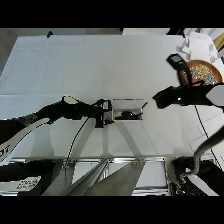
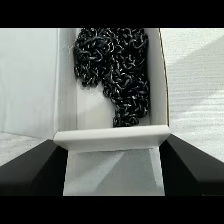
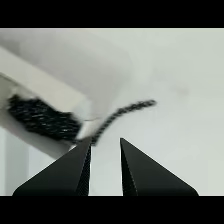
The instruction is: Fold the box and place the chain.
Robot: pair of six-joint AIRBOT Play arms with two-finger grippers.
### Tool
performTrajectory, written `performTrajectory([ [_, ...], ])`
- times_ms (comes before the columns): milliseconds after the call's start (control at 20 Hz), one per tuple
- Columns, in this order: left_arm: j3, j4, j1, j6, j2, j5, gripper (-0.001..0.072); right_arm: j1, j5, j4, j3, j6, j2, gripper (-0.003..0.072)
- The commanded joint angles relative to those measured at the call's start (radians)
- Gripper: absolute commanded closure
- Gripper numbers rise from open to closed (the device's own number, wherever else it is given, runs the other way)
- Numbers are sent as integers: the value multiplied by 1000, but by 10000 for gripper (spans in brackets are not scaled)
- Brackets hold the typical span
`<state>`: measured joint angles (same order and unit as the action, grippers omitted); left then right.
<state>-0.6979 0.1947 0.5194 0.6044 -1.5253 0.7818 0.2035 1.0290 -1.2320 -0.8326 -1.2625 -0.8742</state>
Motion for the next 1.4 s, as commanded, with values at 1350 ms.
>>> performTrajectory([
  [1350,0,0,0,0,1,0,559,122,-248,-211,-1,-96,-508,390],
])
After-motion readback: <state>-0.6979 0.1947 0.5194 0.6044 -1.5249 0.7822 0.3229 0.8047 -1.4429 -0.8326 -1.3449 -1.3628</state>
